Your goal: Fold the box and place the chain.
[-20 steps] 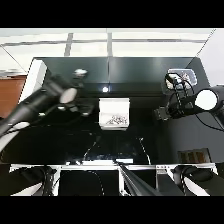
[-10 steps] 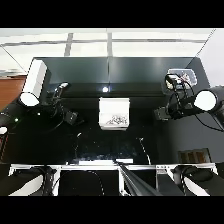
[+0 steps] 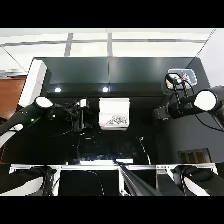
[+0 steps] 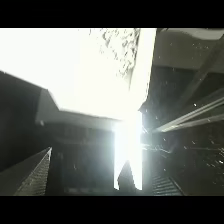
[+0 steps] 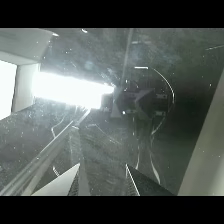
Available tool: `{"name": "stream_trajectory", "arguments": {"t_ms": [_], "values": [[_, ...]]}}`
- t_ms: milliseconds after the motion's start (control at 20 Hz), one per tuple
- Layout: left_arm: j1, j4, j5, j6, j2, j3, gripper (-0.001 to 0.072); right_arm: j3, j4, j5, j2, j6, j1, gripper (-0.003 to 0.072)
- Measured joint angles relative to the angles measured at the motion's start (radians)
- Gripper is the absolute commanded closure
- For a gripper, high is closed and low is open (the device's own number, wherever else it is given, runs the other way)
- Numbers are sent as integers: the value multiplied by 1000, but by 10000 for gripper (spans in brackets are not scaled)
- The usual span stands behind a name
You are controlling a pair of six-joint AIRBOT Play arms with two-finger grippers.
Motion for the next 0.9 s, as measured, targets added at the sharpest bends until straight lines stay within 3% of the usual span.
{"name": "stream_trajectory", "arguments": {"t_ms": [400,900], "values": [[-60,-101,32,131,-44,7,-3,0,0,-39,0,0,0,368],[-99,-121,51,110,-97,56,-2,0,0,-65,0,0,0,368]]}}
